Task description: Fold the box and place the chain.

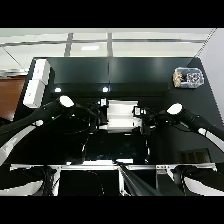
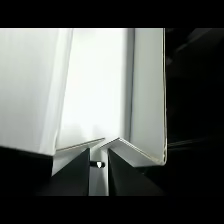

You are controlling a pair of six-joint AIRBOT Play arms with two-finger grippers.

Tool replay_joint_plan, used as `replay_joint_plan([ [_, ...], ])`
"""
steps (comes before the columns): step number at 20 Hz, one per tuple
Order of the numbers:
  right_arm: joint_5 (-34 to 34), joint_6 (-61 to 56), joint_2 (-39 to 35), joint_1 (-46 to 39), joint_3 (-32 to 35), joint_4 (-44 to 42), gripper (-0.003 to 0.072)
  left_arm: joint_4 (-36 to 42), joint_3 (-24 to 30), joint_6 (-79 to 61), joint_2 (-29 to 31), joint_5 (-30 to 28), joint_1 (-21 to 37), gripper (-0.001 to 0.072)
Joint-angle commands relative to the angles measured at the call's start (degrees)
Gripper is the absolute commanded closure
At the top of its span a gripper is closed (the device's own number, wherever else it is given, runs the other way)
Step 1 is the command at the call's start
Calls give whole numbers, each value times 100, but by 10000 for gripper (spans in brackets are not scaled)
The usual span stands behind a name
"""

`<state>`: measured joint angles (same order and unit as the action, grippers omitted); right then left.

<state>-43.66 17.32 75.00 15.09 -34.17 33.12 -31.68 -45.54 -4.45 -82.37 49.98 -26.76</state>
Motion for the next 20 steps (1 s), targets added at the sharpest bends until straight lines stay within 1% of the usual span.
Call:
replay_joint_plan([
  [1, 0, 4, 4, 2, -2, 0, 455, 278, -2, -4, -160, -22, -101, 566],
  [4, 0, 4, 4, 2, -4, -2, 455, 345, -2, -4, -275, -52, -160, 567],
  [5, 0, 4, 4, 2, -4, 0, 454, 385, -2, 2, -299, -46, -160, 580],
  [6, 0, 4, 4, 2, -4, 0, 455, 389, -2, 2, -308, -48, -160, 642],
  [7, 0, 4, 4, 2, -4, 0, 454, 389, -2, 33, -308, -50, -160, 645],
  [9, 0, 4, 4, 4, -4, 0, 454, 374, -2, 81, -308, -50, -160, 683],
  [12, 0, 4, 4, 2, -4, 0, 455, 367, -2, 127, -308, -48, -160, 683],
  [13, 0, 4, 4, 2, -4, 0, 454, 369, -2, 127, -308, -50, -160, 668],
  [14, 0, 4, 4, 2, -4, 0, 455, 369, -2, 127, -308, -50, -160, 577],
  [15, 0, 4, 4, 2, -4, 0, 454, 369, -2, 125, -308, -44, -160, 535],
  [17, 0, 4, 4, 2, -4, 0, 454, 365, -2, 87, -308, -37, -162, 563],
  [18, 0, 4, 4, 2, -4, 0, 455, 367, -2, 72, -308, -39, -162, 536],
  [19, 0, 4, 4, 2, -4, 0, 454, 367, -2, 76, -308, 7, -164, 486],
  [20, 2, 4, 4, 2, -4, 0, 454, 361, -2, 79, -308, 37, -166, 507],
])
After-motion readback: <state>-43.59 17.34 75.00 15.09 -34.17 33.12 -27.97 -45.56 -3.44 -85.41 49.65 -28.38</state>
